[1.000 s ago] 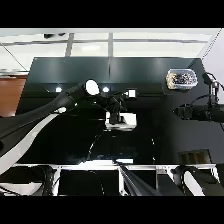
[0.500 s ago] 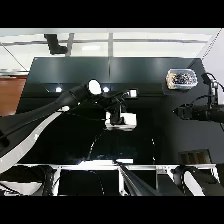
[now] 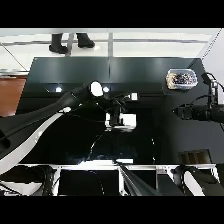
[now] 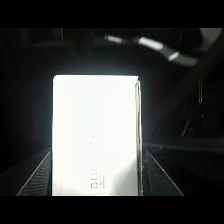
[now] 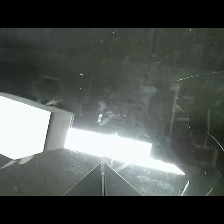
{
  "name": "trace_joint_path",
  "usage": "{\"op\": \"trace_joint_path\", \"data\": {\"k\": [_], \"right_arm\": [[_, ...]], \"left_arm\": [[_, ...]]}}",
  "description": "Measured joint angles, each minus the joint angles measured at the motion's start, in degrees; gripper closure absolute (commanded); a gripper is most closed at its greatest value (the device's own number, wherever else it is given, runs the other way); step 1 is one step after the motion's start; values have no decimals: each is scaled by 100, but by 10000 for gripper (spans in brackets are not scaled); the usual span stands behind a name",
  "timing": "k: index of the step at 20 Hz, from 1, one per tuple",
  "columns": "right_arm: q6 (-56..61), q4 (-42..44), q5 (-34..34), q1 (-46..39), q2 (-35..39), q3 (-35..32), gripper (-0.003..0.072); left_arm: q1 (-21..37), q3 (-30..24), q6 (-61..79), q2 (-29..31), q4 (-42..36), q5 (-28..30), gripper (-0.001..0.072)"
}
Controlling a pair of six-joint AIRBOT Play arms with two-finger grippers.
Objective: Fold the box and place the chain.
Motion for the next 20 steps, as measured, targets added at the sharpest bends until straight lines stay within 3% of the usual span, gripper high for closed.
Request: {"op": "trace_joint_path", "data": {"k": [5,6,8,12,15,20], "right_arm": [[0,11,-2,0,0,0,662],[0,11,-2,0,0,0,662],[2,11,15,0,0,0,662],[7,9,125,0,0,0,662],[11,11,188,0,0,0,662],[20,11,225,0,0,0,662]], "left_arm": [[-293,0,-398,-140,758,374,9],[-334,0,-516,-164,887,481,64],[-396,0,-697,-186,1075,603,382],[-385,2,-1473,-120,1589,511,384],[-39,-2,-2262,138,2378,212,384],[1495,31,-3381,741,3025,-44,384]]}}
